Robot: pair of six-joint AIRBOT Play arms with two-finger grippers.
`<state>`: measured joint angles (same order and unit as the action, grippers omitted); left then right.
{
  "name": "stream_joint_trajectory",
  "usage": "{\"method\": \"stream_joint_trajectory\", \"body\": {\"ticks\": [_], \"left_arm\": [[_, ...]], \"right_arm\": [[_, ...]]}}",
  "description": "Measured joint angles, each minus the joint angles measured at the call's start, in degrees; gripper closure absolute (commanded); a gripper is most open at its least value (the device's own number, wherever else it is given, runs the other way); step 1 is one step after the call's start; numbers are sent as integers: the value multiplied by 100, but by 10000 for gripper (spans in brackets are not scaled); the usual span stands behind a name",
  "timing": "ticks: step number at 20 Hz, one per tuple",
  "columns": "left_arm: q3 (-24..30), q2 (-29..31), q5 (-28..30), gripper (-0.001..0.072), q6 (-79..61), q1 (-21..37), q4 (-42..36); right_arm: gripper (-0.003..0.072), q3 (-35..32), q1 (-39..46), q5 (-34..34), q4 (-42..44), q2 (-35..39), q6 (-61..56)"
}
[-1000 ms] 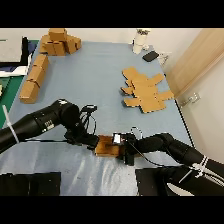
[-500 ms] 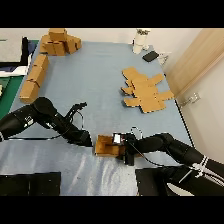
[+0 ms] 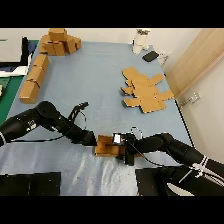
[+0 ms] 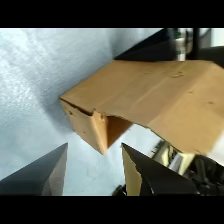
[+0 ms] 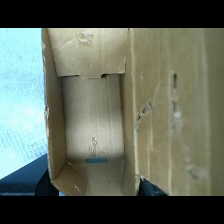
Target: Fold the box.
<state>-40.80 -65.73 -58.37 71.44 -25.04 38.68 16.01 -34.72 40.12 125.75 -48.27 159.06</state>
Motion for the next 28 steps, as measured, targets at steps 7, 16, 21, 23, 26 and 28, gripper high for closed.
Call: {"method": "stream_joint_trajectory", "body": {"ticks": [7, 16, 21, 23, 26, 28], "left_arm": [[-404, 4, 1005, 178, 3268, -1694, 2518], [-632, -146, 1412, 178, 5866, -2691, 3856], [-686, -389, 1222, 179, 6756, -3016, 4308], [-778, -531, 1060, 179, 7049, -3119, 4511], [-1058, -822, 785, 179, 7361, -3237, 4843], [-1292, -1056, 581, 179, 7466, -3294, 5005]], "right_arm": [[193, 0, 0, 0, 2, 2, -2], [193, 0, 0, 0, 0, 2, -2], [194, 0, 0, 0, 0, 2, -2], [193, 0, 0, 0, 2, 2, -2], [193, 0, 0, 0, 0, 2, -2], [194, 0, 0, 0, 2, 2, 0]]}}
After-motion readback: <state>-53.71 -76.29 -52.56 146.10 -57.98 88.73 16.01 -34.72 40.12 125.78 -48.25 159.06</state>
